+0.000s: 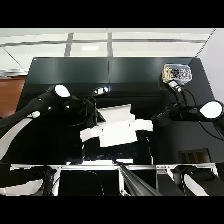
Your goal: Fold the box and place the chain.
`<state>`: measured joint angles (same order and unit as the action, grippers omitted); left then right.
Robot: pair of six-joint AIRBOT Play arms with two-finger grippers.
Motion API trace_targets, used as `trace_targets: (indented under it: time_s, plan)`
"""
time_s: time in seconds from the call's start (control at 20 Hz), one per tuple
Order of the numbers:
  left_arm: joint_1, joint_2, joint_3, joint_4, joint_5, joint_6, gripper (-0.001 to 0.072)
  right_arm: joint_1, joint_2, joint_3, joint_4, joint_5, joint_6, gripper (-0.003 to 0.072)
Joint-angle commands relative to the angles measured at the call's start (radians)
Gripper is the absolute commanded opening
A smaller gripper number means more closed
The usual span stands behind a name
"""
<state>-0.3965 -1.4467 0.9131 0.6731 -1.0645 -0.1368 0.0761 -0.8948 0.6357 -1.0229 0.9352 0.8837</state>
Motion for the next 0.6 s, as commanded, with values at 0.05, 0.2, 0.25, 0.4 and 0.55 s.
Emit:
trace_targets:
  time_s: [0.05,0.2,0.25,0.4,0.55]
  plan:
    - [-0.047,0.000,-0.041,-0.007,0.206,0.183,0.0024,0.024,-0.001,-0.010,0.069,-0.064,-0.331,0.0702]
    - [-0.052,-0.030,-0.041,-0.004,0.188,0.182,0.0023,0.092,-0.004,-0.063,0.109,-0.055,-0.631,0.0702]
    - [-0.052,-0.031,-0.041,-0.004,0.188,0.182,0.0023,0.117,-0.008,-0.084,0.159,-0.065,-0.676,0.0702]
    - [-0.051,-0.031,-0.040,-0.004,0.189,0.182,0.0023,0.203,-0.036,-0.139,0.204,-0.089,-0.757,0.0705]
    - [-0.051,-0.031,-0.035,-0.004,0.169,0.182,0.0024,0.278,-0.086,-0.151,0.211,-0.102,-0.784,0.0711]
